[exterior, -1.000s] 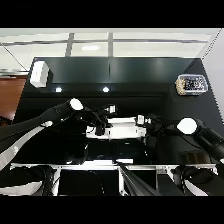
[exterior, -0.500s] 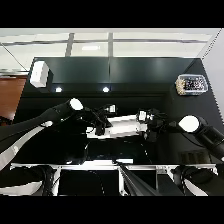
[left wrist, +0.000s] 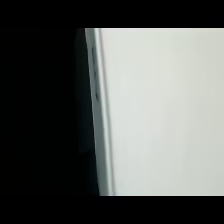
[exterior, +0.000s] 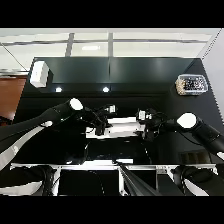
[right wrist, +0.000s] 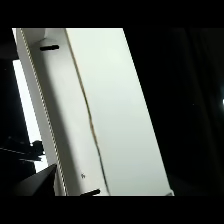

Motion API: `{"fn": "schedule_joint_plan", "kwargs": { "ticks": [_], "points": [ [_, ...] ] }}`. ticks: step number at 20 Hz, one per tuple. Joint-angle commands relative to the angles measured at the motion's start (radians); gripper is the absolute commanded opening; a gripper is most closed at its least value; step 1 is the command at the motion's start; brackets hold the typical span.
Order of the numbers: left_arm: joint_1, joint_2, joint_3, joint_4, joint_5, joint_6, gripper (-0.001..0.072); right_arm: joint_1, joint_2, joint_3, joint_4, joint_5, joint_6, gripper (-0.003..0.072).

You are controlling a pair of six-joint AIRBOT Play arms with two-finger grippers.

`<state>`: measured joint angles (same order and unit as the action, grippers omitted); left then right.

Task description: Fold the box and place the chain.

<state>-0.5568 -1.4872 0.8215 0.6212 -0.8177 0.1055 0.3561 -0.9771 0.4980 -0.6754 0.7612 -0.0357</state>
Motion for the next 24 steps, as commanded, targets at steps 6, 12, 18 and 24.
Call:
{"fn": "schedule_joint_plan", "kwargs": {
  "ticks": [6,12,18,24],
  "points": [
    [0.0,-0.001,-0.001,0.0,0.003,-0.001,0.0028,0.0,-0.013,-0.101,0.058,-0.014,-0.165,0.0699],
    [0.0,-0.001,-0.001,0.0,0.002,-0.002,0.0027,-0.001,-0.095,-0.104,0.143,-0.049,-0.295,0.0699],
    [0.0,-0.001,-0.001,0.0,0.002,-0.002,0.0028,-0.001,-0.135,-0.104,0.139,-0.051,-0.303,0.0699],
    [0.0,-0.001,-0.001,0.0,0.002,-0.002,0.0028,-0.001,-0.141,-0.103,0.132,-0.051,-0.301,0.0699]
  ]
}}
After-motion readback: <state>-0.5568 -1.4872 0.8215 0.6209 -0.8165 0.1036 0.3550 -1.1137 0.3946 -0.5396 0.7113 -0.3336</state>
